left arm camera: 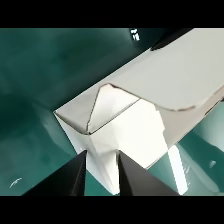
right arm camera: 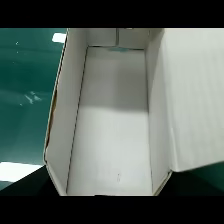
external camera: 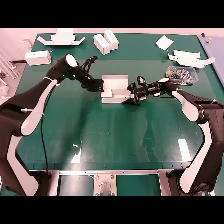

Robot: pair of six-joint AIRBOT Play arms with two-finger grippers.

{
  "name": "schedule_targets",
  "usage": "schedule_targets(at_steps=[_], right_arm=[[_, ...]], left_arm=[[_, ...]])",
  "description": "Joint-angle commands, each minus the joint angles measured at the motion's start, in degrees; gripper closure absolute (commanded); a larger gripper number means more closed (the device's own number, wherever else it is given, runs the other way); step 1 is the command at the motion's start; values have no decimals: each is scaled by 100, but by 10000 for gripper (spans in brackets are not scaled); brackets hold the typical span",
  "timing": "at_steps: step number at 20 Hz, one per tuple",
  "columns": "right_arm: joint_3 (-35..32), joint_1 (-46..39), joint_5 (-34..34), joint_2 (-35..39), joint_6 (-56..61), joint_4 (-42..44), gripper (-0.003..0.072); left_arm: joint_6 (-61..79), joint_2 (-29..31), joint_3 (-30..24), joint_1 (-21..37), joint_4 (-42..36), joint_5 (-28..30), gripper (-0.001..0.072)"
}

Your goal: Fold the box and place the chain.

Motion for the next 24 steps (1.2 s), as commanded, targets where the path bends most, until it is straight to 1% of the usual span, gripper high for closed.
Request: schedule_targets(at_steps=[1,2,3,4,9,14,18,24], right_arm=[[2,4,0,2,2,0,143],[2,4,0,2,2,2,143],[2,4,0,2,2,0,142],[2,4,0,2,2,2,142],[2,4,0,2,2,0,143],[2,4,0,2,2,0,142],[2,4,0,2,2,0,142],[2,4,0,2,2,0,143]], left_arm=[[-350,4,72,-258,767,-72,460],[-415,4,72,-363,960,-52,459],[-463,4,72,-457,1128,-33,411],[-577,4,72,-522,1209,-7,393],[-824,4,72,-570,1239,-7,393],[-1174,4,72,-678,1329,116,393],[-1615,4,72,-774,1659,273,393],[-1978,-4,116,-848,1836,402,393]])
